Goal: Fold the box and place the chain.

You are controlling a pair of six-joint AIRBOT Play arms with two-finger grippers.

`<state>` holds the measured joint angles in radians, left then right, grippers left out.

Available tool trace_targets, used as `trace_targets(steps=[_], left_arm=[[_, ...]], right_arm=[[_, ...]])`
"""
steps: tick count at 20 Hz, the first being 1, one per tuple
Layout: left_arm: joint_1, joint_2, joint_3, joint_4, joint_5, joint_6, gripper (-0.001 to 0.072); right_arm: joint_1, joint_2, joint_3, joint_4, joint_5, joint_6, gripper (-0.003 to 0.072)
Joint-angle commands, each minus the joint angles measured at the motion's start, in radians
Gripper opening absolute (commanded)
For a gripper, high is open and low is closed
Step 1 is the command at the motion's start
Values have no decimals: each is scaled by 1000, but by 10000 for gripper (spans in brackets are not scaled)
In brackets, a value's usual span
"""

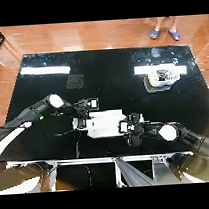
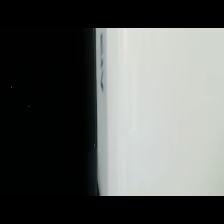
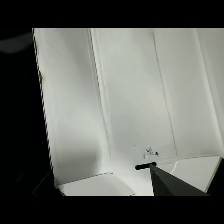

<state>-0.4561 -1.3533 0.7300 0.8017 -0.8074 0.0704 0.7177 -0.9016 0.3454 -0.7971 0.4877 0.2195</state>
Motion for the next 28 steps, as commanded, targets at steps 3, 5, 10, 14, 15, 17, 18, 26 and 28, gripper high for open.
trace_targets(steps=[3,5,10,14,15,17,18,26,28], left_arm=[[0,0,0,1,-1,0,19],[0,0,0,0,-1,0,19],[0,0,0,-2,-5,0,19],[0,0,0,-2,-5,0,19],[0,0,0,-2,-5,0,19],[0,0,0,-2,-5,0,19],[0,0,0,-2,-5,0,18],[0,0,5,2,-14,1,17],[0,0,5,2,-15,1,17]], right_arm=[[1,0,45,-32,-43,85,700],[-4,-1,61,-72,-47,115,700],[-43,-1,82,-79,-48,151,700],[-81,-1,85,-70,-15,168,701],[-84,-1,85,-70,5,161,701],[-89,-1,85,-68,49,120,701],[-89,-1,85,-67,51,105,701],[-97,-19,97,-7,24,45,701],[-131,-27,99,38,40,9,701]])
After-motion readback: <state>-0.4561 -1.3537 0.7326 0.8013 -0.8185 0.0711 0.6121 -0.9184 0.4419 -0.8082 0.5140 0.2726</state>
